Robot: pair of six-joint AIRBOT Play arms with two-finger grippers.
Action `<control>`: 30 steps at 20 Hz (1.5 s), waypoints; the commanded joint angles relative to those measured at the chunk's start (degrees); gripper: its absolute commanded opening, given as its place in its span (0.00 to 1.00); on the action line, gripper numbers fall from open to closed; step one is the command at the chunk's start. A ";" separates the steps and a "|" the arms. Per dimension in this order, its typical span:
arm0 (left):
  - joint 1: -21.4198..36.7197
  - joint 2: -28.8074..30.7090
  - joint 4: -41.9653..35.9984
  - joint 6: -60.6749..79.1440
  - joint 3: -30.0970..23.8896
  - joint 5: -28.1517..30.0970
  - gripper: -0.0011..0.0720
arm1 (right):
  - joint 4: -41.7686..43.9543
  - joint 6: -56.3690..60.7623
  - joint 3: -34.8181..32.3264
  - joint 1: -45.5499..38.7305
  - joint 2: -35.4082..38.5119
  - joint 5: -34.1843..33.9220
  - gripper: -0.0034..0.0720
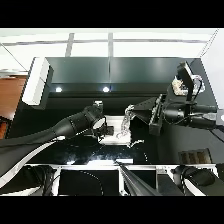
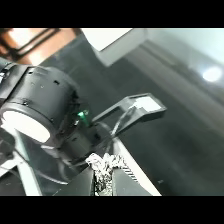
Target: Fold the box and place the chain.
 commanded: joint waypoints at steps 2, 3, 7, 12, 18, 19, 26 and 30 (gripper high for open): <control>0.00 -0.02 0.02 0.02 0.02 -0.04 0.06 | 1.46 1.51 -0.81 2.84 -6.25 0.28 0.11; 0.00 -0.02 0.02 0.02 0.02 -0.04 0.06 | 0.31 1.53 -0.92 2.82 -8.07 0.35 0.11; 0.00 -0.02 0.02 0.02 0.02 -0.04 0.06 | -17.75 7.32 -0.87 -0.24 -8.98 2.56 0.72; 0.00 -0.02 0.04 0.02 0.02 -0.04 0.06 | -28.44 8.15 -4.94 -11.04 -8.17 17.14 0.72; 0.00 -0.02 0.09 0.02 0.02 -0.02 0.06 | -22.47 1.84 -21.81 -6.03 -8.20 0.44 0.99; 0.00 -0.02 0.09 0.02 0.02 -0.02 0.06 | -22.97 -2.34 -22.32 -4.44 -8.20 -0.31 0.99; 0.00 -0.02 0.07 0.02 0.02 -0.04 0.06 | -22.18 -26.45 -22.40 3.41 -10.54 -5.33 0.97; 0.00 -0.02 0.07 0.02 0.02 -0.04 0.06 | -21.70 -34.42 -22.40 3.52 -12.74 -8.41 0.79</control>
